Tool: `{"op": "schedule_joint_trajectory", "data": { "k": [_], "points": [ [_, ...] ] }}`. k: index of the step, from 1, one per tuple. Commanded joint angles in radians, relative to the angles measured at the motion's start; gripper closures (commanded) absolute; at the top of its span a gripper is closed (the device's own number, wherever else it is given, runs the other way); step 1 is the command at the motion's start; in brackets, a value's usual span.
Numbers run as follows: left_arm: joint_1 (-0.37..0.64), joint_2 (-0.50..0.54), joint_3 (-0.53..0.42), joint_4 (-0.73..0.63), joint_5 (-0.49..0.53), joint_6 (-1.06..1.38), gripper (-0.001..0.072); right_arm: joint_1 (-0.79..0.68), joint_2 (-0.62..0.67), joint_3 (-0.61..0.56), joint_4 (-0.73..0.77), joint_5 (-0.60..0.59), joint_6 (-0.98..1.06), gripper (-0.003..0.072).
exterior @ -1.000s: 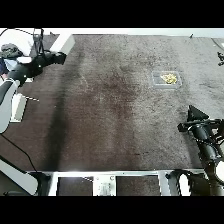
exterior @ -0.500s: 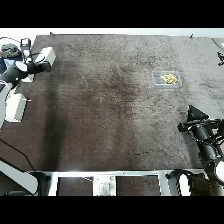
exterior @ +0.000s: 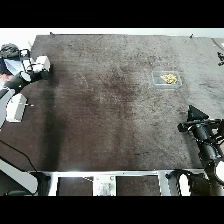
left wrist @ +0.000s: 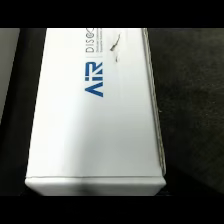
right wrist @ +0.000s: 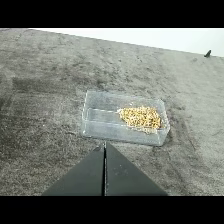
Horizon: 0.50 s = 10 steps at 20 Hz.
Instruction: Fold the box and place the chain.
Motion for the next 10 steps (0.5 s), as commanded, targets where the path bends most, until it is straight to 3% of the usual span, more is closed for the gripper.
{"op": "schedule_joint_trajectory", "data": {
  "k": [1, 10],
  "points": [
    [0.0, -0.032, -0.005, 0.007, 0.002, -0.005, 0.0705, 0.0, 0.0, 0.0, 0.0, 0.0, 0.0, 0.0676],
    [0.0, -0.057, -0.004, 0.006, 0.034, 0.106, 0.0695, 0.0, 0.0, 0.0, 0.0, 0.0, 0.0, 0.0676]
  ]
}}
